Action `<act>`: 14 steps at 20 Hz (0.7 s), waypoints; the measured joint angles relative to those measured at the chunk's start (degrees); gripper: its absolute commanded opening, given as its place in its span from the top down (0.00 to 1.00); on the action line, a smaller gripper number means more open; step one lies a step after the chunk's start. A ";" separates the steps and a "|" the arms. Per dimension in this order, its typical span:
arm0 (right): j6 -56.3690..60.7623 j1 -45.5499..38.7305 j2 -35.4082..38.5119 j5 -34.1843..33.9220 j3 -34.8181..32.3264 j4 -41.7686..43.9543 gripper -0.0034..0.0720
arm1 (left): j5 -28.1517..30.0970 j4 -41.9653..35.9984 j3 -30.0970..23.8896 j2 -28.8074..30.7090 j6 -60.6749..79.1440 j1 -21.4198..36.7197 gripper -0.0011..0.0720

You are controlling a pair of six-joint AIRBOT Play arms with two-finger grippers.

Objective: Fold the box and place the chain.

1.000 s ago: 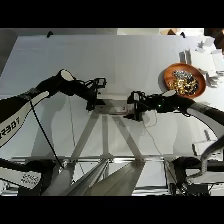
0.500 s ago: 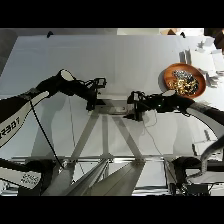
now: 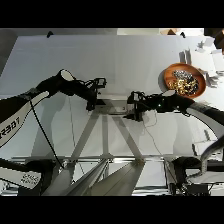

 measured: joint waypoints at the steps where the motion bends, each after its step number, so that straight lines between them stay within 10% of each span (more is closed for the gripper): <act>1: 0.00 0.00 0.00 -0.02 0.00 0.00 0.16 | 0.00 0.02 0.00 0.00 0.00 0.00 0.97; 14: 0.02 0.00 0.00 -0.39 0.00 -0.02 0.24 | -0.02 0.02 0.00 0.00 0.00 0.00 0.97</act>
